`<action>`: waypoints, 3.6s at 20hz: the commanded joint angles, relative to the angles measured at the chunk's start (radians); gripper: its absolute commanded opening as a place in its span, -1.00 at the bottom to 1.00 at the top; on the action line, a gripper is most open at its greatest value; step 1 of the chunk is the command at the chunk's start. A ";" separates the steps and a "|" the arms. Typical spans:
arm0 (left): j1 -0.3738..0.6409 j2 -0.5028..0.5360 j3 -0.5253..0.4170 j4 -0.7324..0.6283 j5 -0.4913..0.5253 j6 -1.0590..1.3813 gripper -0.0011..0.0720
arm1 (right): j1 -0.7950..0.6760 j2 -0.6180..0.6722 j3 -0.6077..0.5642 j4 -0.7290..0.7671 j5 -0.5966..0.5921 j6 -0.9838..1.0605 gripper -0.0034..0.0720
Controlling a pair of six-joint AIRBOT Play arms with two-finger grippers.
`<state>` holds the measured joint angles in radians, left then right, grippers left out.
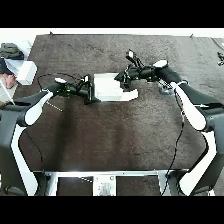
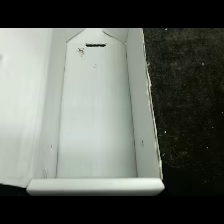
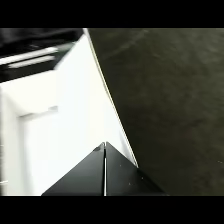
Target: Fold the box and place the chain.
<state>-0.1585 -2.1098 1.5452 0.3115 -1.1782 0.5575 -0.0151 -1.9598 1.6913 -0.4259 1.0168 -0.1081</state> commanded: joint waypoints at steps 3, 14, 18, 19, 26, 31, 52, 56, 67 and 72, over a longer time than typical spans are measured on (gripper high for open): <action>-0.001 0.000 0.000 -0.001 0.000 0.000 -0.33 | 0.003 -0.034 0.000 -0.020 -0.098 0.000 -0.92; -0.001 0.000 0.000 -0.001 0.000 0.000 -0.33 | 0.003 -0.083 0.000 -0.148 -0.053 0.076 -0.92; -0.001 0.000 0.000 -0.001 0.000 0.000 -0.33 | 0.003 -0.062 0.003 -0.146 -0.053 0.076 -0.92; -0.001 0.000 0.000 -0.001 0.000 0.000 -0.33 | 0.003 -0.047 0.002 -0.147 -0.053 0.076 -0.92; -0.001 0.000 0.000 -0.001 0.000 0.000 -0.33 | -0.019 0.106 0.002 -0.321 0.051 0.084 -0.23; -0.001 0.000 0.000 -0.001 0.000 0.000 -0.33 | -0.016 0.117 -0.029 -0.543 0.210 0.106 0.66; -0.001 0.000 0.000 -0.001 0.000 0.000 -0.33 | 0.087 0.055 -0.080 -0.465 0.033 0.101 -0.21; -0.001 0.000 0.000 -0.001 0.000 0.000 -0.33 | 0.101 0.054 -0.082 -0.445 0.033 0.101 -0.21; -0.001 0.000 0.000 -0.001 0.000 0.000 -0.33 | 0.118 0.034 -0.081 -0.445 0.014 0.075 -0.14; -0.001 0.000 0.000 -0.001 0.000 0.000 -0.33 | 0.118 0.034 -0.081 -0.453 0.014 0.056 0.63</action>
<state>-0.1596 -2.1098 1.5452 0.3107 -1.1793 0.5583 0.1024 -1.9247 1.6104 -0.8715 1.0306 -0.0410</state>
